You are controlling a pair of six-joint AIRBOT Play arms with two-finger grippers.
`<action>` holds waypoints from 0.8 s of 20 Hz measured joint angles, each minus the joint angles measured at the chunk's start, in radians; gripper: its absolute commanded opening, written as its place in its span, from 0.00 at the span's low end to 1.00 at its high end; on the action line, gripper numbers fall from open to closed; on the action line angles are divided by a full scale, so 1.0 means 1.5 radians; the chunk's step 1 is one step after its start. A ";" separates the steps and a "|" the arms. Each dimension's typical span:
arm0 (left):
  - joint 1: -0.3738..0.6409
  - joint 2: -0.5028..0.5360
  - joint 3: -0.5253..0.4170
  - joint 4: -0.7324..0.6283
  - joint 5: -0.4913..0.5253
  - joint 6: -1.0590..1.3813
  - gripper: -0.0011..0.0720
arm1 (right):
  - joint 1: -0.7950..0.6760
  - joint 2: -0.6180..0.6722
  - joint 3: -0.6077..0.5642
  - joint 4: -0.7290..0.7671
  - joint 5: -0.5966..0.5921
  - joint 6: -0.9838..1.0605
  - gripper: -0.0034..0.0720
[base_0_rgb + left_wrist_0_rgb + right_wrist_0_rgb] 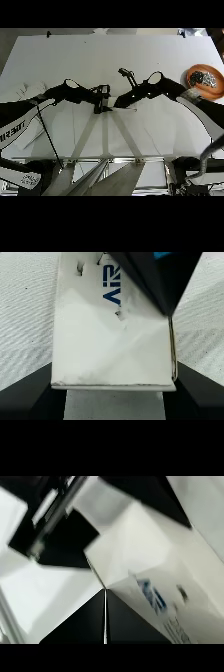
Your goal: Fold the box and place the chain.
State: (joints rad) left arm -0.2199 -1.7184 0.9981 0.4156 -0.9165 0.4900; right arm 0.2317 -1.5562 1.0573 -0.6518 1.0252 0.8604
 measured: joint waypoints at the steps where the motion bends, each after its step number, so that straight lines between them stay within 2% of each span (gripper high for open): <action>1: 0.000 0.000 0.000 0.000 0.000 0.000 0.23 | -0.003 0.017 0.001 0.005 -0.012 -0.001 0.05; 7: 0.000 0.000 0.000 0.000 0.000 0.000 0.23 | -0.079 0.108 0.001 0.001 -0.013 -0.004 0.05; 10: 0.000 0.000 0.000 0.000 0.000 0.000 0.23 | -0.122 0.122 -0.017 -0.019 0.013 -0.003 0.05; 16: 0.000 0.000 0.000 0.000 0.000 0.000 0.23 | -0.149 0.114 -0.103 -0.040 0.035 -0.003 0.05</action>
